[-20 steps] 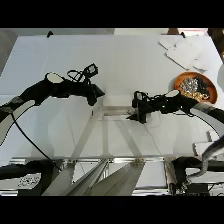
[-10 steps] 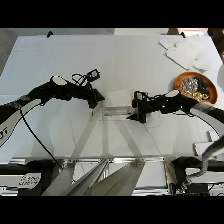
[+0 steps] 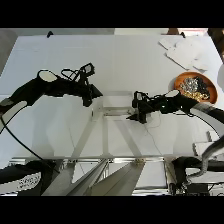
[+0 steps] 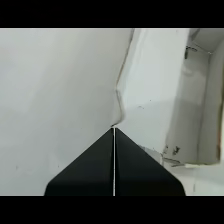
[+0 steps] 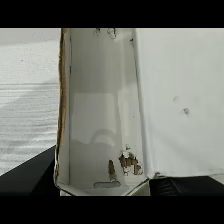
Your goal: Fold the box and place the chain.
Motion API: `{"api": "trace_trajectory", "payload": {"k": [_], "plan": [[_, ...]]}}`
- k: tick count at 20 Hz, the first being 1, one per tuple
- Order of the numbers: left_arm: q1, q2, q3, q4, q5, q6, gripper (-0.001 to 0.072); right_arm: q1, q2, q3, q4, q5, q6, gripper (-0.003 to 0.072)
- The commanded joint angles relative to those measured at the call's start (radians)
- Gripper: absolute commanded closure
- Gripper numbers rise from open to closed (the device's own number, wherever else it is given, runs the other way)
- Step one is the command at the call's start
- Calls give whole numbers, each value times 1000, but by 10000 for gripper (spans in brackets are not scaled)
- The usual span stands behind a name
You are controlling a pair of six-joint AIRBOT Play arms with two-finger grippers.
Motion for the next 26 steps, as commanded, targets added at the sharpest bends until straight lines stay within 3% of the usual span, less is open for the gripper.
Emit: {"api": "trace_trajectory", "payload": {"k": [1, 3, 9, 12, 19, 23, 26], "plan": [[35, 75, 0, 83, -172, -5, 699, 1, 0, 0, 2, 2, 1, 249], [33, 80, -1, 117, -280, -4, 699, 1, 0, 0, 2, 2, 1, 249], [-19, 79, -1, 191, -304, -89, 700, 1, 0, 0, 2, 2, 1, 249], [-34, 77, -1, 303, -264, -216, 700, 1, 0, 0, 2, 2, 1, 249], [-92, 20, -4, 360, -146, -384, 706, 1, 0, 0, 2, 2, 1, 249], [-148, 0, -4, 562, -60, -538, 706, 1, 0, 0, 2, 2, 1, 249], [-152, 0, -4, 743, -56, -667, 706, 1, 0, 0, 2, 2, 1, 249]]}}
